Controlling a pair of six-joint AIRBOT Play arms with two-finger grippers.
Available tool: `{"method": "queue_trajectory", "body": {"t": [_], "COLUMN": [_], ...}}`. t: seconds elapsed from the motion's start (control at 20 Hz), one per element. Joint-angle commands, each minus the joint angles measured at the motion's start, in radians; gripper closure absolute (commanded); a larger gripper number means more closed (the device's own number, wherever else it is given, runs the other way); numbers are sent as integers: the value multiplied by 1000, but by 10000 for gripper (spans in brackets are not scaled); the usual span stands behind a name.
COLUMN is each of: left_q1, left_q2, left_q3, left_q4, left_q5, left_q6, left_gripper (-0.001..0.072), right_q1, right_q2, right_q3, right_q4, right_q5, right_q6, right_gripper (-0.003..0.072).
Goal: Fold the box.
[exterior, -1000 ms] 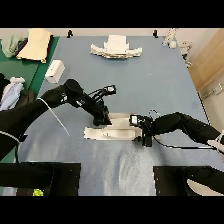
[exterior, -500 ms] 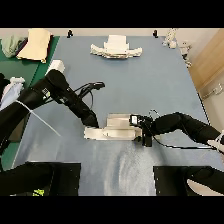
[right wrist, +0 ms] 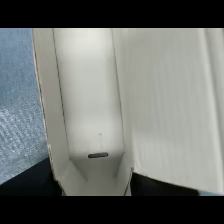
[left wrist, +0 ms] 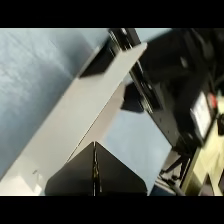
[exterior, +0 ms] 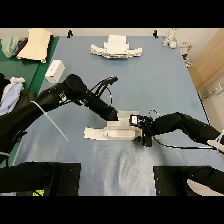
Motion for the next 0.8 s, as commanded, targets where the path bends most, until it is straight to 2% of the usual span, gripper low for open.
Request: {"method": "queue_trajectory", "body": {"t": [0.0,0.2,0.35,0.65,0.75], "left_q1": [32,26,24,26,26], "left_q2": [-85,-197,-240,-238,-197], "left_q3": [8,8,8,16,23], "left_q4": [4,4,3,3,4], "left_q5": [66,40,42,56,58], "left_q6": [-98,-122,-125,-89,-30], "left_gripper": [694,694,694,695,695], "right_q1": [1,1,1,1,1], "right_q2": [-1,-1,-1,-1,-1], "right_q3": [0,0,0,0,0], "right_q4": [-1,-1,-2,-3,-3], "right_q5": [0,0,1,0,0], "right_q6": [0,0,0,0,0], "right_gripper": [273,273,273,273,273]}}
